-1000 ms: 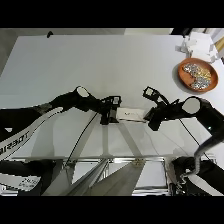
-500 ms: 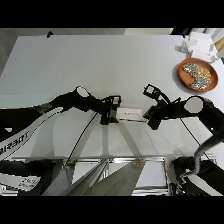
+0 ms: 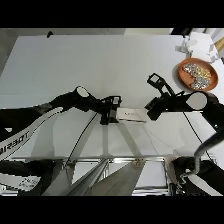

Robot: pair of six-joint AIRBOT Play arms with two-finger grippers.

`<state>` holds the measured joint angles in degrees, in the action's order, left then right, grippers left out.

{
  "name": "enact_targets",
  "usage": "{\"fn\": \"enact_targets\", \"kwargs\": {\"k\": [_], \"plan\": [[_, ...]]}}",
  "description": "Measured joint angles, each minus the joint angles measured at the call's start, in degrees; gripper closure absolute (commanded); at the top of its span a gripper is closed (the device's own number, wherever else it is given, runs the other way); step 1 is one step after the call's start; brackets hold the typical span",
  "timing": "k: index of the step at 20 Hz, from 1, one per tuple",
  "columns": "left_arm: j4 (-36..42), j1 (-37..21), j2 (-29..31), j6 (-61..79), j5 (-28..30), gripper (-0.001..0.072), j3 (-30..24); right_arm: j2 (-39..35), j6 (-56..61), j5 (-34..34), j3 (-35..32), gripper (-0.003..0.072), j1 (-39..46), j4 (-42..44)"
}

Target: Fold the box and place the chain.

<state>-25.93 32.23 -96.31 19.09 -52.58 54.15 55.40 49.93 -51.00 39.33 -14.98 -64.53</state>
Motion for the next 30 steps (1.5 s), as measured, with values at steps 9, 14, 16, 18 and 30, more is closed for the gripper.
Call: {"fn": "enact_targets", "kwargs": {"k": [9, 14, 16, 18, 30], "plan": [[0.0, 0.0, 0.0, 0.0, 0.0, 0.0504, 0.0, 0.7, 18.3, -11.0, 2.2, 0.0673, 13.8, -17.8], [0.0, 0.0, 0.0, 0.0, 0.0, 0.0504, 0.0, 1.9, 20.8, -14.4, 2.3, 0.0672, 20.9, -19.6], [0.0, 0.0, 0.0, 0.0, 0.0, 0.0504, 0.0, 2.1, 21.2, -15.0, 2.3, 0.0672, 22.1, -20.0], [0.0, 0.0, 0.0, 0.0, 0.0, 0.0504, 0.0, 2.2, 21.5, -15.3, 2.3, 0.0672, 22.6, -20.1], [0.0, 0.0, 0.0, 0.0, 0.0, 0.0504, 0.0, 2.2, 21.8, -15.8, 2.3, 0.0672, 23.1, -20.2]]}}
